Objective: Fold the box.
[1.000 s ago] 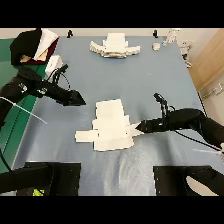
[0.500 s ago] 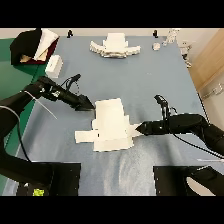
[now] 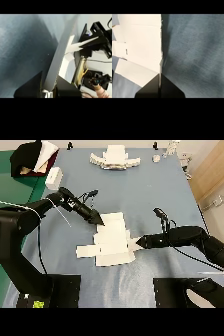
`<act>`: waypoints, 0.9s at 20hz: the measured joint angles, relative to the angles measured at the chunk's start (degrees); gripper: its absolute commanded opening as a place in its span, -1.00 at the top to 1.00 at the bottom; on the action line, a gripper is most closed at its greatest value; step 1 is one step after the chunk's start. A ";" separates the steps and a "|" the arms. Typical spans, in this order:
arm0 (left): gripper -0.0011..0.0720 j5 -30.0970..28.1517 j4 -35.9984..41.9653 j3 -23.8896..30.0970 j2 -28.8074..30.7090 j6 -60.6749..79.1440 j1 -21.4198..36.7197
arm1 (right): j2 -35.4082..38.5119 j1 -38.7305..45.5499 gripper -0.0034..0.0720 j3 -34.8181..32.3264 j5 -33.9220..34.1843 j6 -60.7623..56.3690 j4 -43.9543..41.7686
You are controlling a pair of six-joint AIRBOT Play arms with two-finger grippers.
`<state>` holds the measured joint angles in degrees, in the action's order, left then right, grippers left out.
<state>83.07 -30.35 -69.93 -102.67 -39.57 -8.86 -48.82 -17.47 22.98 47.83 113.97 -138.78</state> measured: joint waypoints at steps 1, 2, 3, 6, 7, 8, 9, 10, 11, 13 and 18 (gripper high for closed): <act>0.49 1.90 -0.68 -0.35 -0.22 0.33 -0.24 | 0.02 0.00 0.91 0.00 -0.04 0.02 0.17; 0.49 3.30 -1.18 -0.66 -0.44 0.57 -0.39 | 0.00 0.00 0.91 0.00 -0.11 0.02 0.39; 0.49 4.48 -1.92 -0.83 -0.57 0.63 -0.42 | -0.09 0.00 0.91 0.00 -0.22 0.02 0.57; 0.49 6.95 -3.02 -1.16 -0.81 0.83 -0.26 | -0.11 0.00 0.91 0.00 -0.28 0.04 0.98; 0.50 7.19 -3.34 -1.20 -0.85 0.85 -0.11 | -0.11 0.00 0.90 0.00 -0.33 0.02 1.11; 0.50 7.43 -3.43 -1.25 -0.87 0.90 -0.11 | -0.11 0.00 0.91 0.00 -0.35 0.04 1.11; 0.84 7.56 -3.52 -1.27 -0.87 0.96 -0.13 | -0.11 0.00 0.91 0.00 -0.37 0.04 1.20; 0.93 7.58 -3.63 -1.31 -0.90 1.05 -0.20 | -0.11 0.00 0.91 0.00 -0.37 0.04 1.22; 0.93 7.89 -3.56 -1.31 -0.90 1.38 -0.26 | -0.11 -0.02 0.91 0.00 -0.39 0.04 1.22; 0.93 7.89 -3.48 -1.31 -0.90 1.92 -0.52 | -0.11 -0.02 0.91 0.00 -0.37 0.04 1.29; 0.93 7.93 -3.21 -1.31 -0.90 2.49 -1.03 | -0.11 -0.02 0.91 0.00 -0.39 0.04 1.42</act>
